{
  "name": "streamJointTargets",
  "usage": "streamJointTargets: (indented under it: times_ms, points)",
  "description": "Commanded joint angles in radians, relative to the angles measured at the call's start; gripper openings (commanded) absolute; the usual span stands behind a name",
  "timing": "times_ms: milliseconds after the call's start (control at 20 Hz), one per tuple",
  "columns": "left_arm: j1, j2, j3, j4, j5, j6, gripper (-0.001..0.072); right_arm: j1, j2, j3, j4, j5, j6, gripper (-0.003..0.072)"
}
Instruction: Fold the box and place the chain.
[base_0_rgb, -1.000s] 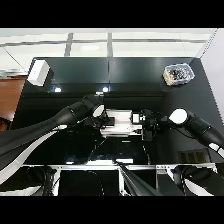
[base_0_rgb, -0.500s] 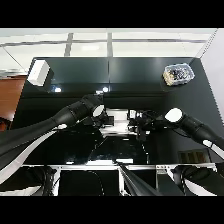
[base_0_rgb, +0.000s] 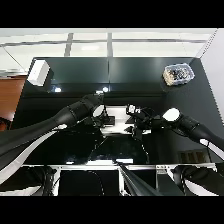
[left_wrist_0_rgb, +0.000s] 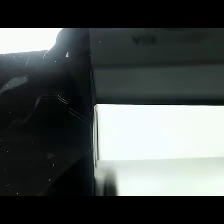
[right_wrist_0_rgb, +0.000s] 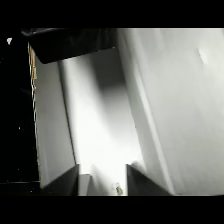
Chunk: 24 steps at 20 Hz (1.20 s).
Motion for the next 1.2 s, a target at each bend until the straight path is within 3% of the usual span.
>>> streamJointTargets:
  times_ms: [0,50,250,350,450,550,650,850,1150]
  points:
    - [0.001,0.000,0.001,-0.004,0.002,0.002,0.0025,-0.010,0.024,0.004,-0.076,0.032,0.154,0.0078]
    - [0.001,0.000,0.001,-0.007,0.003,0.002,0.0025,-0.026,0.061,0.016,-0.130,0.101,0.259,0.0018]
    - [0.001,-0.002,0.001,-0.006,0.003,0.002,0.0026,-0.205,0.277,0.141,-0.433,0.439,0.881,0.0018]
    - [0.001,-0.002,0.001,-0.026,0.005,0.002,0.0025,-0.375,0.351,0.153,-0.623,0.483,1.131,0.0017]
    - [0.001,-0.002,0.001,-0.028,0.006,0.002,0.0025,-0.570,0.355,0.121,-0.721,0.415,1.268,0.0018]
    - [0.001,-0.002,0.001,-0.029,0.006,0.002,0.0026,-0.716,0.352,0.040,-0.636,0.305,1.355,0.0018]
    - [0.001,-0.002,0.001,-0.029,0.005,0.002,0.0025,-0.765,0.304,-0.050,-0.416,0.293,1.324,0.0018]
    - [0.001,-0.002,0.001,-0.029,0.004,0.002,0.0026,-0.699,0.117,-0.118,-0.153,0.349,1.153,0.0018]
    - [0.001,-0.002,0.001,-0.029,0.002,0.002,0.0026,-0.506,-0.006,-0.118,-0.052,0.283,1.056,0.0018]
